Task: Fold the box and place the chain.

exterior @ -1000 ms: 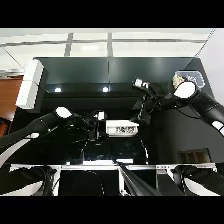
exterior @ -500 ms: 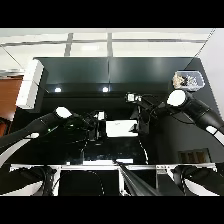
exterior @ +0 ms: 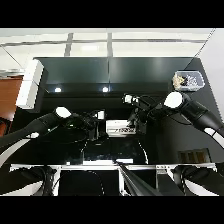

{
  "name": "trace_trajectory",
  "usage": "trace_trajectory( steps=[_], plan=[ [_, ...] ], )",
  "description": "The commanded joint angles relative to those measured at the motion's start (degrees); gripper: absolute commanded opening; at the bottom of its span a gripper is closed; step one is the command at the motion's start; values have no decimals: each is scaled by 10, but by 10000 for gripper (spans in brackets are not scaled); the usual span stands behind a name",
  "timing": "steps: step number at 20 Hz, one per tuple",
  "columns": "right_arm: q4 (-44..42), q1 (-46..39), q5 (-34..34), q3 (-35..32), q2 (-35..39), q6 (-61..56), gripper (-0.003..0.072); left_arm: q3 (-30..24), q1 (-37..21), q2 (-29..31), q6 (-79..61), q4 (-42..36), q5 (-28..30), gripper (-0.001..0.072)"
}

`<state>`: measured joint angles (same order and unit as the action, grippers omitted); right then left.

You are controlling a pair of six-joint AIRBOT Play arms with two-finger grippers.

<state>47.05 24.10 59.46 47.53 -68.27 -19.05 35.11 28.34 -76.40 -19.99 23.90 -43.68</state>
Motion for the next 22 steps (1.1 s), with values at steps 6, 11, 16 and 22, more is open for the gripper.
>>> trace_trajectory(
  steps=[6, 11, 16, 22],
  plan=[
    [5, 1, 23, -9, 0, -7, 240, 0, 0, 0, -1, 0, 0, 331],
    [7, 0, 16, -9, 0, -7, 329, 0, 0, 0, -1, 0, 0, 331],
    [8, 1, 16, -9, 0, -6, 373, 0, 0, 0, -1, 0, 0, 331],
    [23, 1, 25, -9, 0, -7, 376, 0, 0, 0, -1, 0, 0, 331]
  ],
)
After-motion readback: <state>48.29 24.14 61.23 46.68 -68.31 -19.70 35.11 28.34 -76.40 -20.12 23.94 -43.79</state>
